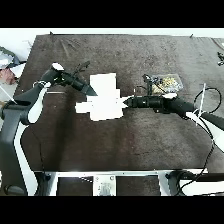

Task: Fold the box and place the chain.

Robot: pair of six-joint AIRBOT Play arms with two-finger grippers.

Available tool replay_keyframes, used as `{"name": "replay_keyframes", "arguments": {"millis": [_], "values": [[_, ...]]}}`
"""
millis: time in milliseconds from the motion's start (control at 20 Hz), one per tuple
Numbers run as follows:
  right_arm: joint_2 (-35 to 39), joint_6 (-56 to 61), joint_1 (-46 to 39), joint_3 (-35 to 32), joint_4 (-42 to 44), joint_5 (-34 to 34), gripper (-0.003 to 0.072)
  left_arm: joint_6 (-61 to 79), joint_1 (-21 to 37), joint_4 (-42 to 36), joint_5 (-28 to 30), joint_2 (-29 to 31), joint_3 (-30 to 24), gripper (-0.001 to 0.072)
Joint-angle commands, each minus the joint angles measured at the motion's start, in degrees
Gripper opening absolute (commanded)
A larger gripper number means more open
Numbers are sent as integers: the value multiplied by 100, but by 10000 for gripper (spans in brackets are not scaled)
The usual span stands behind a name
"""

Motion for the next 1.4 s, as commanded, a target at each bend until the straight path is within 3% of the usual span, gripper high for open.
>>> {"name": "replay_keyframes", "arguments": {"millis": [0, 350, 550, 700, 850, 1350], "values": [[173, -2, -85, 7, -9, -35, 292, 763, -9, 2, 20, 4, 4, 13], [1263, 7, -1060, 4, -310, 24, 280, 3370, -39, -164, 57, 26, 4, 12], [1427, 247, -1121, -9, -826, 83, 279, 4190, -39, -463, 131, 35, 4, 10], [1425, 304, -1121, -142, -861, 81, 279, 4376, -74, -448, 577, 57, 2, 9], [1425, 299, -1121, -260, -861, 55, 278, 4478, -330, 116, 984, 208, -4, 8], [1425, 280, -1121, -273, -868, 39, 278, 3777, -459, 511, 1668, 337, -195, 8]]}}
